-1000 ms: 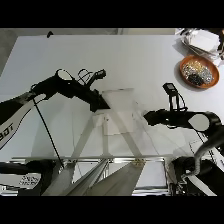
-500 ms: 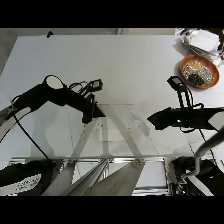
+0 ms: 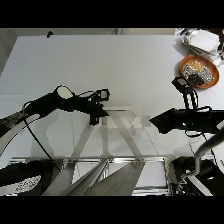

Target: Fold the box and place the chain.

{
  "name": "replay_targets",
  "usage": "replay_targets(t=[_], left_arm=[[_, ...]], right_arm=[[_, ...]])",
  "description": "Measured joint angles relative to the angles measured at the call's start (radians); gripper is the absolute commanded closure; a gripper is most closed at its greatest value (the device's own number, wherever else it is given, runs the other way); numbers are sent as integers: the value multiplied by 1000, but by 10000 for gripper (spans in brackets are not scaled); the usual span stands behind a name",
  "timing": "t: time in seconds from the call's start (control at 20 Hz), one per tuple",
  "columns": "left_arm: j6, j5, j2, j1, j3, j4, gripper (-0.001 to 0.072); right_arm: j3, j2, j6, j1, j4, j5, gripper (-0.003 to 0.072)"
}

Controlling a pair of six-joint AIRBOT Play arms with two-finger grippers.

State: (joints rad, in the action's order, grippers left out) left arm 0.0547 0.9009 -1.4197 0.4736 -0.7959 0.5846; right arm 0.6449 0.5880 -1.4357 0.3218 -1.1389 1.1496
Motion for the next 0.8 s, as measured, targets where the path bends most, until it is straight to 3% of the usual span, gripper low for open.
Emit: replay_targets(t=[0.3,0.8], left_arm=[[52,-29,-19,7,2,-19,707],[243,-23,-92,8,2,-232,707]], right_arm=[[0,-1,3,0,-18,-13,345],[0,-1,3,0,-37,-17,345]])
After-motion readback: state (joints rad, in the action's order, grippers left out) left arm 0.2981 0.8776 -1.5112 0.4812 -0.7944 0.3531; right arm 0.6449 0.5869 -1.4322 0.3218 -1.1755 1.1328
